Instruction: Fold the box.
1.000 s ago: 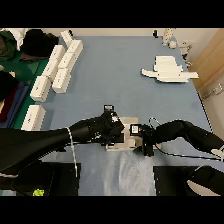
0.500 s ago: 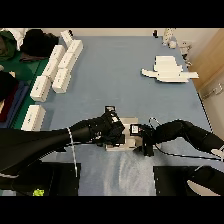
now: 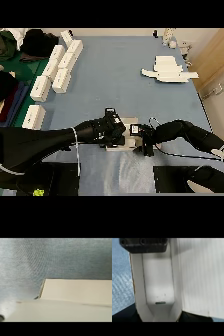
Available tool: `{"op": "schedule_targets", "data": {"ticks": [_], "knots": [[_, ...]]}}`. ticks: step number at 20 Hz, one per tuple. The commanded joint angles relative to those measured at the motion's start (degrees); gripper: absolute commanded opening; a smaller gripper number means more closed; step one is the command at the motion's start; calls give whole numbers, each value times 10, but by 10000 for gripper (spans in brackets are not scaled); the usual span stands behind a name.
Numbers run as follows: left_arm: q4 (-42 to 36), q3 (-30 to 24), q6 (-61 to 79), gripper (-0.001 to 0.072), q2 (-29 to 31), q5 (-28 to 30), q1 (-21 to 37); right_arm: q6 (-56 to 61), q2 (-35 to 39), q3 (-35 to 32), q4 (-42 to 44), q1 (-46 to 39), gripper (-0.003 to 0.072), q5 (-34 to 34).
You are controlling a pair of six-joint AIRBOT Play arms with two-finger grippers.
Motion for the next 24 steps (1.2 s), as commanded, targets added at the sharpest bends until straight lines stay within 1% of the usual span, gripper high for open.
{"op": "schedule_targets", "data": {"ticks": [1,6,7,8,9,11,14,17,19,21,23,24], "knots": [[-3,0,7,13,-3,1,0,0,0,0,0,0,518,0],[-6,0,10,16,-3,1,0,0,0,0,0,0,519,0],[-7,0,10,54,-3,1,0,0,0,0,0,0,518,0],[-10,0,10,395,-3,1,0,0,0,0,0,0,519,0],[-10,1,9,599,-3,-1,0,0,0,0,0,0,519,0],[-10,8,10,597,-2,-17,0,0,0,0,0,0,519,0],[2,34,29,597,10,-63,3,0,0,0,0,0,519,0],[30,71,43,597,36,-114,5,0,0,0,0,0,519,0],[57,92,49,597,58,-160,5,0,0,0,0,0,519,0],[63,107,64,597,75,-200,5,0,0,0,0,0,519,0],[56,109,62,593,88,-193,4,0,0,0,0,0,518,0],[52,109,62,446,88,-186,4,0,0,0,0,0,519,0]]}}
